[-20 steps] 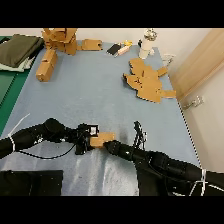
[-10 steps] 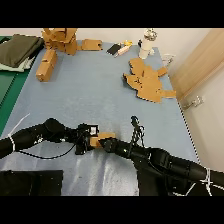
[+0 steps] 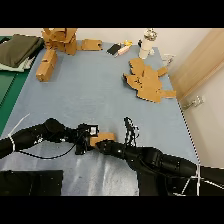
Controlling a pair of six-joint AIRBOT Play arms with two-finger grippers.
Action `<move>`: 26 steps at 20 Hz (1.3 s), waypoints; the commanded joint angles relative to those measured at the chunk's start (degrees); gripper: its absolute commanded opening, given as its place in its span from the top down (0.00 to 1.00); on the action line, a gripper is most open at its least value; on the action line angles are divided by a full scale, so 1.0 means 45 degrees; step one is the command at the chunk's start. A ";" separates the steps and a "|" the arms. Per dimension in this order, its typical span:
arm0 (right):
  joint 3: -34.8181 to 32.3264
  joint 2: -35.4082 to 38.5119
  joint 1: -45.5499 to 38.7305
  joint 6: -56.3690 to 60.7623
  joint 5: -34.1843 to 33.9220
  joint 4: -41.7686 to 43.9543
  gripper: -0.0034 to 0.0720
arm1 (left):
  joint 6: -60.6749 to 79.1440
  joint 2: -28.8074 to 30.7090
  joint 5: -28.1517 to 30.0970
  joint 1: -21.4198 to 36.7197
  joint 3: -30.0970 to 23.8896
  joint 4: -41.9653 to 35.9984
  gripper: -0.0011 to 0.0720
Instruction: Fold the box.
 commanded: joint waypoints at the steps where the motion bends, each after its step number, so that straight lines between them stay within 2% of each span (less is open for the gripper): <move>1: 0.0034 -0.0262 0.0078 0.0015 -0.0185 0.0010 0.95 | 0.0005 0.0005 0.0005 0.0000 -0.0010 0.0005 0.29; 12: 0.0034 -0.0267 0.0073 0.0015 -0.1161 0.0160 0.95 | 0.0005 0.0005 0.0005 0.0000 -0.0010 0.0005 0.29; 18: 0.0044 -0.0223 0.0068 0.0015 -0.1025 0.0155 0.95 | 0.0005 0.0005 0.0005 0.0000 -0.0010 0.0005 0.29; 21: 0.0423 0.0811 0.0073 0.0000 -0.1088 -0.0034 0.95 | 0.0005 0.0005 0.0000 0.0000 -0.0010 0.0005 0.29; 23: 0.0782 0.1778 -0.0005 0.0005 -0.2438 -0.0597 0.95 | 0.0005 0.0005 0.0005 0.0000 -0.0010 0.0005 0.29; 26: 0.1671 0.2778 -0.0500 0.0010 -0.7393 -0.2127 0.95 | 0.0005 0.0005 0.0005 0.0000 -0.0010 0.0005 0.29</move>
